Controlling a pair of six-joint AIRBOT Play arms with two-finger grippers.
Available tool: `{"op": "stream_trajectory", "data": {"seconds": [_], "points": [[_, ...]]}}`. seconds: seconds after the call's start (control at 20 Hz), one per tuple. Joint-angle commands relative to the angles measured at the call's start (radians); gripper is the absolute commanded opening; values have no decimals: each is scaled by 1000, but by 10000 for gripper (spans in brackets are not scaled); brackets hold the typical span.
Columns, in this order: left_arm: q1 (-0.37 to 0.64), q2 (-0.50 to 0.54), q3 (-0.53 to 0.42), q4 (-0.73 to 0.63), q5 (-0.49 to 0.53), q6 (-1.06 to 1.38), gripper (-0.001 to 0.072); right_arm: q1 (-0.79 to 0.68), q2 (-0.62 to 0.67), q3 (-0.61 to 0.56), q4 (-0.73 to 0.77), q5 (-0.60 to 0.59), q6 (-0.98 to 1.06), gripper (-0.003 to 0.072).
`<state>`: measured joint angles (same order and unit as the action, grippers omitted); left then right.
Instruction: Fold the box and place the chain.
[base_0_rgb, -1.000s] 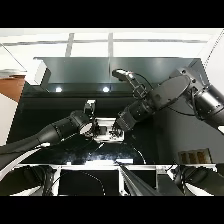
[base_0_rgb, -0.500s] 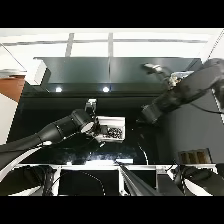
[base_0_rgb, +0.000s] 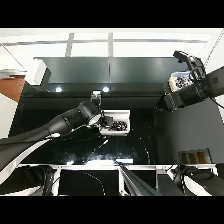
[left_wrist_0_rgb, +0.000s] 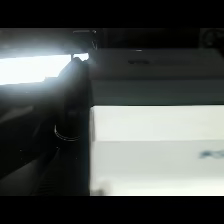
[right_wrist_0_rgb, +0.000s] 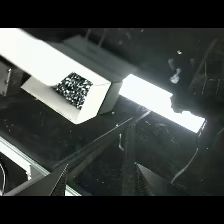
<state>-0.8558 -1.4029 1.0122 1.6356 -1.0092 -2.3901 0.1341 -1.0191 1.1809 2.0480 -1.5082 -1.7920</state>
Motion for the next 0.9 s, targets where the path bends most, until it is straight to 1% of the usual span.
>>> {"op": "stream_trajectory", "data": {"seconds": [0.0,0.1,0.2,0.3,0.35,0.4,0.45,0.55,0.6,0.65,0.75,0.85], "points": [[3,37,50,2,-95,215,557,-8,2,0,-24,10,0,497],[21,105,52,-5,-188,406,556,-8,2,0,-38,11,0,497],[62,185,45,-6,-280,595,556,-8,2,0,-68,15,0,497],[151,274,12,-12,-316,743,555,-8,2,0,-121,42,0,497],[223,314,-11,-55,-317,820,555,-8,2,0,-140,55,0,496],[325,349,-37,-160,-311,912,554,-8,2,-1,-145,70,0,497],[435,371,-63,-311,-308,1021,555,-8,2,-3,-144,88,0,496],[672,372,-139,-742,-346,1364,556,-8,1,-19,-140,131,3,499],[750,365,-183,-886,-356,1514,604,-8,1,-32,-138,152,12,502],[802,359,-229,-957,-354,1640,710,-8,0,-51,-138,165,21,718],[828,350,-304,-962,-283,1841,710,-8,0,-97,-142,182,20,709],[811,335,-372,-977,-166,2036,709,-8,0,-148,-140,192,20,709]]}}
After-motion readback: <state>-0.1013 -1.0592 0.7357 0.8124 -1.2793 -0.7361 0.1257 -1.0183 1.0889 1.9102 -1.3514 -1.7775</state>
